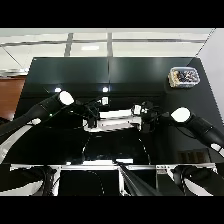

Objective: Fold the box and place the chain.

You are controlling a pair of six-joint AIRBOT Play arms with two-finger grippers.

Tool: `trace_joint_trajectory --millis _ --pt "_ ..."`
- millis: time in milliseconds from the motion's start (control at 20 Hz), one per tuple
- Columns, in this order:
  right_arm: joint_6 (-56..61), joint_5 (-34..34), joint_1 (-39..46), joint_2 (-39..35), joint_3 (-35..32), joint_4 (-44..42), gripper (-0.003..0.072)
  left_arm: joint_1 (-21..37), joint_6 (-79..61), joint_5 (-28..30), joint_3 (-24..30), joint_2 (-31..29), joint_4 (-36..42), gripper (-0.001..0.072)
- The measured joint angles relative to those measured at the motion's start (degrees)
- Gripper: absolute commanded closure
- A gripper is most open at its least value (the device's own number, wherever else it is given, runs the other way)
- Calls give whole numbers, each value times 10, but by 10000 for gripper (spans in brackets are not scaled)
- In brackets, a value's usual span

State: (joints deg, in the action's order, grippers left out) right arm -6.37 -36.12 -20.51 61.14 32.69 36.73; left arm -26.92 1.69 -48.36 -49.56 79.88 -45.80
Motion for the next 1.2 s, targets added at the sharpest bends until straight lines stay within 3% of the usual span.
trace_joint_trajectory --millis 550,1200 --pt "-141 -77 17 79 9 -113 -21 0 -1 -2 0 0 0 681" --pt "-109 -77 -4 126 9 -69 -20 0 0 -3 0 0 0 681"
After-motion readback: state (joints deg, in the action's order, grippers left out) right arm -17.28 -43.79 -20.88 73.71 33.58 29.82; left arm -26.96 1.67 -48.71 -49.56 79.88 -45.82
